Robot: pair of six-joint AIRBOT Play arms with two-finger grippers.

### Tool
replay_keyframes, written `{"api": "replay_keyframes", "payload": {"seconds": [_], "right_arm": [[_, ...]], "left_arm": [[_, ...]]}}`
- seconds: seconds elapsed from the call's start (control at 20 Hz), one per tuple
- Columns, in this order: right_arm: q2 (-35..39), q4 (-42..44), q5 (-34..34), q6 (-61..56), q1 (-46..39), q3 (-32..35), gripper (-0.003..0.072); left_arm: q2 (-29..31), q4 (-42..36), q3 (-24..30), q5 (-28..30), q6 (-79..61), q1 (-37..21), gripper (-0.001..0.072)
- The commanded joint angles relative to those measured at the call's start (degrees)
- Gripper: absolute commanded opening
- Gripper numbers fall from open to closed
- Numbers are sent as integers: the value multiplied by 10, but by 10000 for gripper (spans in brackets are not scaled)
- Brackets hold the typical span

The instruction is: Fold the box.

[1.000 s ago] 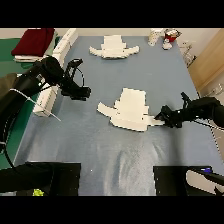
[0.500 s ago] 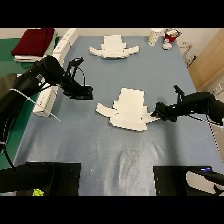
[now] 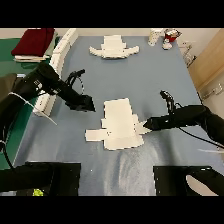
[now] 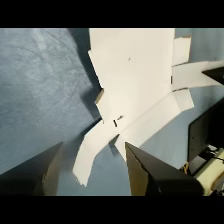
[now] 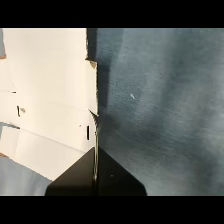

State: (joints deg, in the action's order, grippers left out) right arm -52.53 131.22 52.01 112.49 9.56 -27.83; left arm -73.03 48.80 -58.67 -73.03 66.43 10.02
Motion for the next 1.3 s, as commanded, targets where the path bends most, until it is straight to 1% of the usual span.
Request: {"api": "replay_keyframes", "payload": {"seconds": [0.0,0.1,0.2,0.25,0.4,0.6,0.65,0.8,1.1,1.15,1.2,1.25], "right_arm": [[40,-4,-38,12,20,23,4],[39,-4,-38,12,20,23,4],[39,-4,-36,12,20,23,5],[39,-4,-35,12,20,23,4],[39,-4,-34,27,20,23,4],[39,-3,-33,27,20,23,4],[39,-3,-33,27,20,23,4],[39,-3,-33,26,20,23,4],[39,-3,-9,26,20,23,4],[39,-3,-9,26,20,23,4],[39,-3,-9,26,20,23,4],[39,-3,-9,26,20,23,4]], "left_arm": [[-14,-87,57,31,-86,-7,586],[-42,-117,59,46,-126,-7,586],[-82,-191,56,59,-190,-7,586],[-104,-210,50,60,-211,-7,585],[-178,-218,11,54,-224,-2,585],[-248,-235,-51,13,-255,18,585],[-259,-236,-62,2,-265,24,585],[-284,-235,-91,-58,-286,42,585],[-284,-235,-92,-71,-316,45,583],[-284,-235,-92,-72,-317,45,428],[-284,-236,-92,-76,-331,45,236],[-284,-236,-92,-77,-337,45,217]]}}
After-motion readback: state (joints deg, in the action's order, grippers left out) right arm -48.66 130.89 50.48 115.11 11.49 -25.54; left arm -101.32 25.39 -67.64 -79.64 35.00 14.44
